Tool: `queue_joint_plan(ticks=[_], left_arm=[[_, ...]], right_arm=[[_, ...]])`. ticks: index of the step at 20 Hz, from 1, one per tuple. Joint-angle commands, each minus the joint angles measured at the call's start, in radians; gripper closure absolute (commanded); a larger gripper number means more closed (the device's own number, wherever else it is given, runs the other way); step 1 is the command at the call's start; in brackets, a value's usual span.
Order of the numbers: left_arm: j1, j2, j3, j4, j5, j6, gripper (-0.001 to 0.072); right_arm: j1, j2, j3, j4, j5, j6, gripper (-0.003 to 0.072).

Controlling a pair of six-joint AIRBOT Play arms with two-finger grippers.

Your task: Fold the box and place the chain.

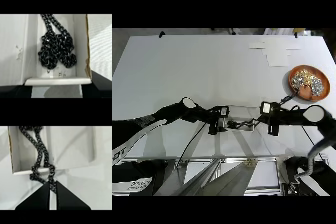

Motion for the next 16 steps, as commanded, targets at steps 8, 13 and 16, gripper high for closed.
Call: queue_joint_plan(ticks=[8,13,16], left_arm=[[0.000,0.000,0.000,0.000,0.000,0.000,0.0350],[0.000,0.000,0.000,0.000,0.000,0.000,0.0350],[0.000,0.000,0.000,0.000,0.000,0.000,0.0350]], right_arm=[[0.001,0.056,0.424,0.145,0.379,0.481,0.0671],[0.048,0.055,0.439,0.319,0.317,0.470,0.0671],[0.164,0.031,0.438,0.225,0.233,0.470,0.0671]])
